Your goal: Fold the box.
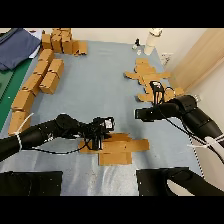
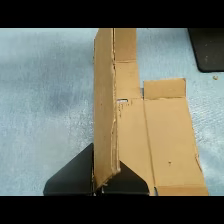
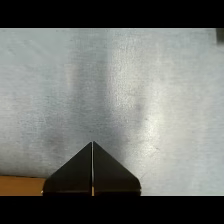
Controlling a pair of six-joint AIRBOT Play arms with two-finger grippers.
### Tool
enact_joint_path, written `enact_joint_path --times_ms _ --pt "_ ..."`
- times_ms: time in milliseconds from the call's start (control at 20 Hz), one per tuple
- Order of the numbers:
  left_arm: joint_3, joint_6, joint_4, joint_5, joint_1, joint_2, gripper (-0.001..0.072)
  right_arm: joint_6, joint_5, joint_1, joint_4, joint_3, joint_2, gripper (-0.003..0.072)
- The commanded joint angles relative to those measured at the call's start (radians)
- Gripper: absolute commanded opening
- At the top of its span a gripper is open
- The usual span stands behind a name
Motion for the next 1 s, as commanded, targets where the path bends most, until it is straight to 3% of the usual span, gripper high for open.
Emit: enact_joint_path --times_ms 0,300,550,950 --pt "0.001 0.000 -0.002 0.026 0.001 0.001 0.0014 -0.011 -0.033 0.000 -0.001 0.000 -0.029 0.0004" --pt "0.001 -0.008 -0.002 0.023 0.000 0.001 0.0014 -0.066 -0.146 0.000 -0.016 -0.039 0.050 0.0003" --pt "0.001 -0.008 -0.005 -0.034 -0.001 0.001 0.0014 -0.072 -0.135 0.000 -0.014 -0.122 0.105 0.0003" --pt "0.001 -0.009 -0.002 -0.056 -0.001 0.000 0.0014 -0.093 -0.080 0.000 0.026 -0.124 0.113 0.0003"
